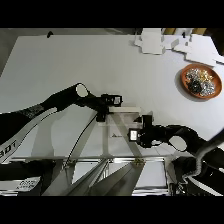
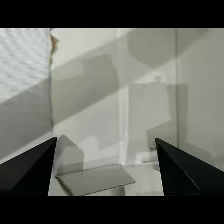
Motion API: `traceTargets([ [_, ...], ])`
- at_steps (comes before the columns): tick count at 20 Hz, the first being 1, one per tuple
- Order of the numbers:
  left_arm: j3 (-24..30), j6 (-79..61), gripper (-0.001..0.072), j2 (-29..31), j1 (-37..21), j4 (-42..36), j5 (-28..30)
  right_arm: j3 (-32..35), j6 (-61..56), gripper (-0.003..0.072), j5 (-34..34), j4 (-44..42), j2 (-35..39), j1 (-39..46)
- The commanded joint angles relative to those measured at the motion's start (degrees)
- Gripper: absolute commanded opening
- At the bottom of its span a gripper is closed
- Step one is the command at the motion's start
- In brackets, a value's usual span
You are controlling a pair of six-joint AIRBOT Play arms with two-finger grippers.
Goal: Fold the box and place the chain.
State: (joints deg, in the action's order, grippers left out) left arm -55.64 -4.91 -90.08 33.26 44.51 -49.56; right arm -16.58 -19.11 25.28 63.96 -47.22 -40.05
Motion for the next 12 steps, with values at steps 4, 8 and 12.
traceTargets([
  [4,-0.04,0.0,0.0011,-0.02,0.04,0.0,0.02,0.24,0.11,0.0678,2.67,0.72,0.26,-0.22],
  [8,-0.04,0.0,0.0011,-0.02,0.04,0.0,0.0,2.47,0.13,0.0675,3.32,2.27,0.26,-0.46],
  [12,-0.04,0.0,0.0011,-0.02,0.04,0.0,0.02,3.08,0.11,0.0674,-0.98,2.21,0.04,-0.44],
])
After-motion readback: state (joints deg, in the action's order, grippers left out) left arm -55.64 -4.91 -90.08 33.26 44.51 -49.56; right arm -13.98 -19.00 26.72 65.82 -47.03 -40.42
